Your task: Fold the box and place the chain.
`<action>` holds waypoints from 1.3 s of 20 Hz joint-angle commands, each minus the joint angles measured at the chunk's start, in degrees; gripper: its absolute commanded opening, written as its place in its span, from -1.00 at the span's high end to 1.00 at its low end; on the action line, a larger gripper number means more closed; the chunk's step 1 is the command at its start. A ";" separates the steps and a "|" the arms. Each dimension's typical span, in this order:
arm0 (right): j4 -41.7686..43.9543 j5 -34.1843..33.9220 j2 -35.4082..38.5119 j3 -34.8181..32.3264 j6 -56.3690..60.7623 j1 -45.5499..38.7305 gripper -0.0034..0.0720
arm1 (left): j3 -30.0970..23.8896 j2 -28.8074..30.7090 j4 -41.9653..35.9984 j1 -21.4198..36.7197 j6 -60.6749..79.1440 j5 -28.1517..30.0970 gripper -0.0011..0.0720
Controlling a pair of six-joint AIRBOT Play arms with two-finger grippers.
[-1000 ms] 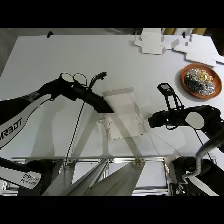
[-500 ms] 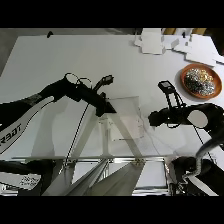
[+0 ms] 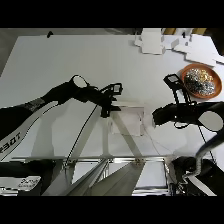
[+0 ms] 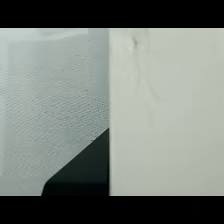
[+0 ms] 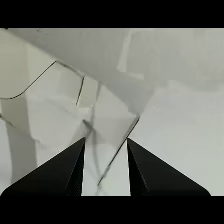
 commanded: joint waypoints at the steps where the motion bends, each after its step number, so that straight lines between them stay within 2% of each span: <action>1: -0.50 0.59 0.33 0.15 -0.04 0.04 0.13 | -0.48 0.09 1.81 -0.70 -0.46 5.73 0.97; 6: -1.11 -0.04 0.33 0.15 -0.07 0.04 0.13 | -0.72 -0.48 9.25 -2.36 -8.09 5.75 0.97; 22: -2.16 0.13 0.33 0.13 -0.07 0.04 0.13 | -0.74 -1.11 9.31 -3.52 -6.32 4.20 0.97; 26: -2.16 0.22 0.33 0.13 -0.07 0.04 0.13 | -0.74 -2.56 5.90 -3.54 -2.82 2.25 0.97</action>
